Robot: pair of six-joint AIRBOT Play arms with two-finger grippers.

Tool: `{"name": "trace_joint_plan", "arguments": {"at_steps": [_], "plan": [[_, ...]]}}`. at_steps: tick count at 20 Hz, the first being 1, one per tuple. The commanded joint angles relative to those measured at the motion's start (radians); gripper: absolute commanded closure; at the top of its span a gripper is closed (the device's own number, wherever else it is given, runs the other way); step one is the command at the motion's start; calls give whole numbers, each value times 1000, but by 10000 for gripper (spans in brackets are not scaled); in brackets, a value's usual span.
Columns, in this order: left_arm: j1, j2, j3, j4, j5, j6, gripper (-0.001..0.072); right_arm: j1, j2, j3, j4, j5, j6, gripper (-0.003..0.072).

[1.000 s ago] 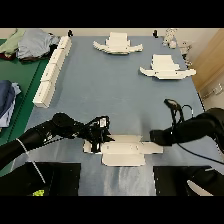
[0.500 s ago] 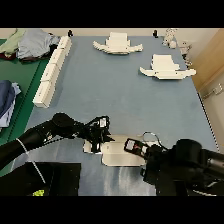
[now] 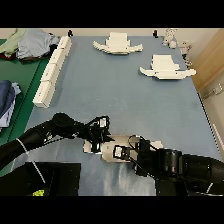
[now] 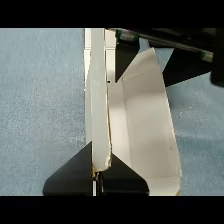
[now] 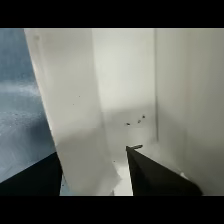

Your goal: Fold the box.

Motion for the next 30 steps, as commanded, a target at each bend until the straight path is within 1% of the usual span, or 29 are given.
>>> {"name": "trace_joint_plan", "arguments": {"at_steps": [1,4,7,9,11,16,17,18,19,22,24,26,28,30], "plan": [[0,0,0,0,1,0,696,6,6,28,-79,-23,122,96],[0,0,0,0,0,0,696,6,57,39,-74,-53,186,97],[0,0,0,0,0,0,696,5,102,39,-107,-76,344,96],[0,0,0,0,0,0,696,5,118,39,-134,-112,411,96],[0,0,0,0,1,0,696,5,118,39,-134,-139,440,96],[0,0,0,0,0,0,696,5,119,39,-147,-151,439,95],[0,0,0,0,0,0,696,5,119,39,-146,-160,439,71],[0,0,0,0,0,0,696,5,119,39,-148,-169,434,6],[0,0,0,0,0,0,696,5,122,38,-144,-172,392,-34],[0,0,0,0,1,0,696,-46,156,22,-128,-106,258,-34],[0,0,0,0,0,0,696,-129,188,-6,-37,-43,88,-34],[0,0,0,0,0,0,696,-250,213,-40,132,24,-165,-34],[0,0,0,0,1,0,696,-394,217,-73,364,76,-496,-34],[0,0,0,0,0,0,696,-544,204,-89,608,68,-834,-34]]}}
